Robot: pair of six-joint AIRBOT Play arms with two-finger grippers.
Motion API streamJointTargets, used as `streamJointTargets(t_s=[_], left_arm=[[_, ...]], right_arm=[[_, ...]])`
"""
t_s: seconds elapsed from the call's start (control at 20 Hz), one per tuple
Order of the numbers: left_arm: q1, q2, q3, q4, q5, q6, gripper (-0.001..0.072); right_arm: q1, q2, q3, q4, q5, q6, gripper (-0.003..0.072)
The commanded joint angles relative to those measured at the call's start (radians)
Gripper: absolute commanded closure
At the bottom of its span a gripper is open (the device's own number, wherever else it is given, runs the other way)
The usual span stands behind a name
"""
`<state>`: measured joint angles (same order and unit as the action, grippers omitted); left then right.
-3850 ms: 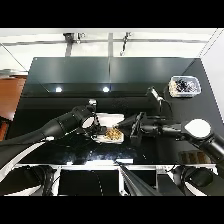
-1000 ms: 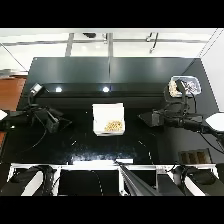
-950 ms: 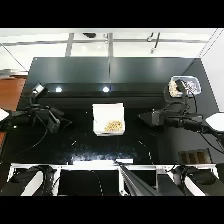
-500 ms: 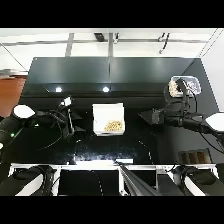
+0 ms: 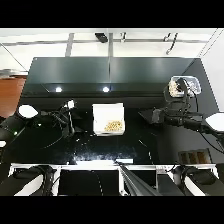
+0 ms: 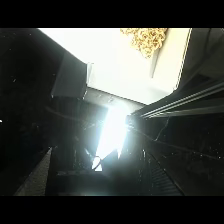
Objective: Fold the box and place the chain.
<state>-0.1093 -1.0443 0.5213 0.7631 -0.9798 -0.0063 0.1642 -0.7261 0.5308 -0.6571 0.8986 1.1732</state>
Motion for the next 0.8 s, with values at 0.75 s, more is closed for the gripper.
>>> streamJointTargets(t_s=[0.75], left_arm=[[-0.001,-0.091,0.000,-0.172,0.013,0.345,0.0014]], right_arm=[[0.000,0.000,0.000,-0.003,-0.002,0.001,-0.0013]])
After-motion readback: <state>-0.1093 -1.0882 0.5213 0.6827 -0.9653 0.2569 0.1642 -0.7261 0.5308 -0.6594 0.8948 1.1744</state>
